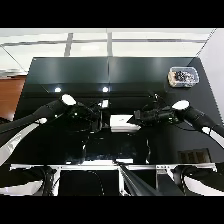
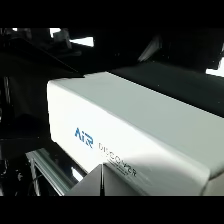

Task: Fold the box and place the chain.

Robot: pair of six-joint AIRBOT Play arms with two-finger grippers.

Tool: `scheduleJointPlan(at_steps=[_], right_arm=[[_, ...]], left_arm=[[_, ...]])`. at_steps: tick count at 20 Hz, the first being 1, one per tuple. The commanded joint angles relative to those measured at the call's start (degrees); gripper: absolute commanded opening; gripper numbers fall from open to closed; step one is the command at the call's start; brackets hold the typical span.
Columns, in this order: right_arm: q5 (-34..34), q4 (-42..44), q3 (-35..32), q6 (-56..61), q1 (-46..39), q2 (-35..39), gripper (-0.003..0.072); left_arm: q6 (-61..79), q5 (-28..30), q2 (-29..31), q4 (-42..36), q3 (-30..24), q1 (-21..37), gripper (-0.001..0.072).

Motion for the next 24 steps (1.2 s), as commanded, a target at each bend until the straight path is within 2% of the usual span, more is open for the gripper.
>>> scheduleJointPlan(at_steps=[1,5,10,14,19,21,22,23,24], right_arm=[[-1.1,-0.6,0.0,0.7,0.0,0.0,0.0014],[-3.0,-1.7,0.0,0.8,0.0,0.0,0.0014],[-1.6,-3.1,0.1,0.5,0.0,0.1,0.0015],[6.1,-2.7,3.5,-3.5,-1.4,3.1,0.0014],[15.5,-3.1,8.8,-3.9,-10.1,12.5,0.0015],[18.1,-3.1,8.8,-2.8,-14.0,16.0,0.0015],[19.6,-3.2,8.8,-2.7,-15.6,17.2,0.0014],[21.1,-3.2,8.8,-2.7,-17.2,18.3,0.0014],[22.1,-3.2,8.8,-2.7,-18.7,19.1,0.0014]], left_arm=[[0.0,0.0,0.0,0.0,0.0,0.0,0.0248],[0.0,0.0,0.0,0.0,0.0,0.0,0.0248],[0.0,0.0,0.0,0.0,0.0,0.0,0.0248],[0.0,-0.1,0.0,-0.3,0.0,0.0,0.0247],[-0.5,-0.3,0.3,-3.1,0.5,0.3,0.0251],[-2.3,1.3,0.5,-1.7,0.7,0.3,0.0459],[-3.3,1.6,0.7,-1.4,0.7,0.3,0.062],[-4.2,1.3,1.0,-0.6,0.7,0.4,0.0714],[-4.8,0.5,1.6,0.9,0.7,0.6,0.0714]])
